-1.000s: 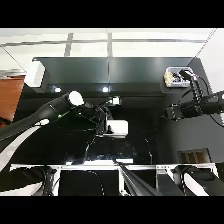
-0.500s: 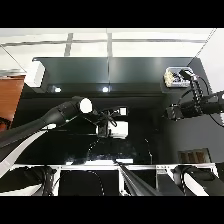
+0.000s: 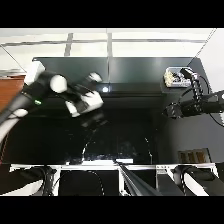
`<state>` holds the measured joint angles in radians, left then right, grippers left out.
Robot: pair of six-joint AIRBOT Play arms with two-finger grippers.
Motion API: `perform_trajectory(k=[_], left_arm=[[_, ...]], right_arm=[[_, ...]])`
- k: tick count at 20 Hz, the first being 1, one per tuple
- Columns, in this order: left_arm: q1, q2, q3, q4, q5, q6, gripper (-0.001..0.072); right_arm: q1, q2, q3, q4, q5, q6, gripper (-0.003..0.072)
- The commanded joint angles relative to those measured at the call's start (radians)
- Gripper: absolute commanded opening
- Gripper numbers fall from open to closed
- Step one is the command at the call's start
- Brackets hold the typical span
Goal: Fold the box and place the chain.
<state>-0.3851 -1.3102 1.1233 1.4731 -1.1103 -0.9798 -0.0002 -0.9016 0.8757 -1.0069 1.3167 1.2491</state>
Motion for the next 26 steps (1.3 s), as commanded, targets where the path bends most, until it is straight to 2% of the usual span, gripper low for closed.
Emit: perform_trajectory(k=[1, 4, 6, 12, 14, 26], left_arm=[[0.295, 0.039, 0.008, 0.071, -0.054, -0.305, 0.0332], [0.519, 0.037, 0.002, 0.001, -0.038, -0.332, 0.0333], [0.624, 0.037, 0.002, -0.013, -0.015, -0.336, 0.0333], [0.826, -0.022, 0.002, -0.02, -0.042, -0.333, 0.0333], [0.851, -0.048, 0.002, -0.02, -0.027, -0.317, 0.0333], [0.853, -0.118, 0.003, -0.1, 0.227, -0.163, 0.0333]], right_arm=[[0.0, 0.0, 0.0, 0.0, -0.123, 0.0, 0.0015], [0.0, 0.0, 0.0, 0.002, -0.177, 0.0, 0.0015], [0.0, 0.0, 0.0, 0.003, -0.176, 0.0, 0.0015], [0.0, 0.0, 0.0, 0.003, -0.176, 0.0, 0.0016], [0.0, 0.0, 0.0, 0.003, -0.176, 0.0, 0.0015], [0.0, 0.0, 0.0, 0.003, -0.176, 0.0, 0.0015]])
